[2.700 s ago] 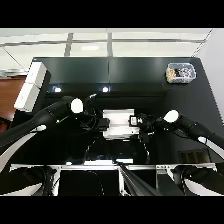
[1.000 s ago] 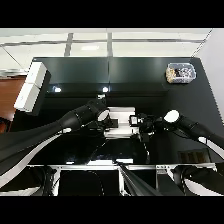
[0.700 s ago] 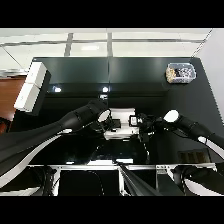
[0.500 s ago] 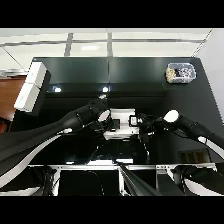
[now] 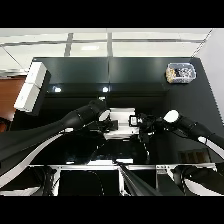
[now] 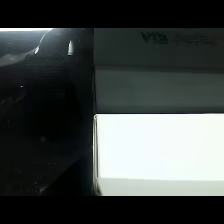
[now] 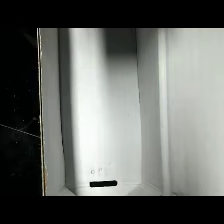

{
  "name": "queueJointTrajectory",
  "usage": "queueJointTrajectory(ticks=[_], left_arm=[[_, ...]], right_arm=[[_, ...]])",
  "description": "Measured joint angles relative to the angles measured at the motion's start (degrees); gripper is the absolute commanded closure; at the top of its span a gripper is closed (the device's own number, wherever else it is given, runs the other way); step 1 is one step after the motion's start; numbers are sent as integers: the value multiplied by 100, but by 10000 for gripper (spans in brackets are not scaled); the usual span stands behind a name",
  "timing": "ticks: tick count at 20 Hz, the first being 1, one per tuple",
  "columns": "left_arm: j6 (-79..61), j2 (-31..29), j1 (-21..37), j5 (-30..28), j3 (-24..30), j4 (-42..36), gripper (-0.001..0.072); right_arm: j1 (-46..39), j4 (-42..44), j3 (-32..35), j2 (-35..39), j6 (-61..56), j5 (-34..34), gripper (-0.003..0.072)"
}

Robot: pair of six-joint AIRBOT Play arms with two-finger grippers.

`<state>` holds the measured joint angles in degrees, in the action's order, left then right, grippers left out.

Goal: Fold the box and place the chain.

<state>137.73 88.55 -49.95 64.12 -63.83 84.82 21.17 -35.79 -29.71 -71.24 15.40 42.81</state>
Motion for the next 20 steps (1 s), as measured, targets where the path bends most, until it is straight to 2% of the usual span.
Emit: queueJointTrajectory(ticks=[9, 10, 11, 12, 15, 20], left_arm=[[-87, 7, 0, 37, -2, -24, 682], [-90, 7, 0, 42, -2, -24, 682], [-96, 7, 0, 50, -2, -24, 683], [-105, 7, 0, 61, -2, -24, 682], [-125, 7, 0, 83, -2, -26, 682], [-107, 7, 0, 90, -2, -24, 682]], right_arm=[[0, 2, 0, 0, -2, 59, 672], [0, -13, 0, 0, -4, 90, 602], [0, -22, 0, 0, -2, 122, 171], [0, -39, 0, 0, 2, 157, -27], [0, -74, -13, 52, -125, 188, -28], [-7, -791, -57, 575, -564, 219, -26]])
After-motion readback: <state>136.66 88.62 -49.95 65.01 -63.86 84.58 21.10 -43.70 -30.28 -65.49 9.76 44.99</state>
